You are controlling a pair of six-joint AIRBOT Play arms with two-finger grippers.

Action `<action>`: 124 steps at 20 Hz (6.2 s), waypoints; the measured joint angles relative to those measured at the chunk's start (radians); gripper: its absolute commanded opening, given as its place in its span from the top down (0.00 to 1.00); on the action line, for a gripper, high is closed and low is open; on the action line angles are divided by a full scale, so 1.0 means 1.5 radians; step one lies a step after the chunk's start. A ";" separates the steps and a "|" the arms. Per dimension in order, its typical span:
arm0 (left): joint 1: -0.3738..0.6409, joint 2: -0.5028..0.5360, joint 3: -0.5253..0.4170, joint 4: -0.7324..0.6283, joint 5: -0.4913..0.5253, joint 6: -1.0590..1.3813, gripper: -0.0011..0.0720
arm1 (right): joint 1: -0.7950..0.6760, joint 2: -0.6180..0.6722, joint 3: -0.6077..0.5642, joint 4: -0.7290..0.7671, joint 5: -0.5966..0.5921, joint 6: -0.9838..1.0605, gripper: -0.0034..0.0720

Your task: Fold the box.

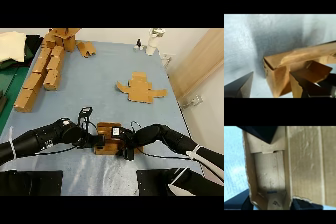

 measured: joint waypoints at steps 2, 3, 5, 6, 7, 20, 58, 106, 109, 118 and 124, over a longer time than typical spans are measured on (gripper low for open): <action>-0.003 -0.002 0.012 0.027 -0.013 -0.023 0.08 | 0.000 0.000 0.000 0.000 0.000 0.000 0.28; -0.006 -0.005 0.018 0.033 -0.023 -0.032 0.08 | 0.000 0.000 0.000 0.000 0.000 0.000 0.27; -0.019 -0.012 0.034 0.057 -0.030 -0.054 0.08 | 0.000 0.000 0.000 0.000 0.000 0.000 0.28; -0.028 -0.019 0.042 0.073 -0.038 -0.070 0.08 | 0.000 0.000 0.000 0.000 0.000 0.000 0.27; -0.038 -0.027 0.054 0.091 -0.048 -0.089 0.08 | 0.000 0.000 0.000 0.000 0.000 0.000 0.27; -0.105 -0.184 0.193 0.153 -0.160 -0.235 0.37 | 0.000 0.000 0.000 0.000 0.000 -0.001 0.27; 0.198 0.112 -0.026 -0.042 -0.283 0.656 0.97 | 0.000 0.000 0.000 0.000 0.000 0.000 0.27; 0.162 -0.040 -0.151 -0.578 0.076 1.605 0.03 | 0.000 0.000 0.000 0.000 0.000 -0.001 0.27; 0.154 -0.043 -0.151 -0.586 0.085 1.611 0.03 | 0.000 0.000 0.000 0.000 0.000 -0.001 0.27; 0.149 -0.044 -0.151 -0.591 0.093 1.615 0.27 | 0.000 0.000 0.000 0.000 0.000 -0.001 0.28; 0.149 -0.044 -0.151 -0.591 0.093 1.615 0.27 | 0.000 0.000 0.000 0.000 0.000 -0.001 0.28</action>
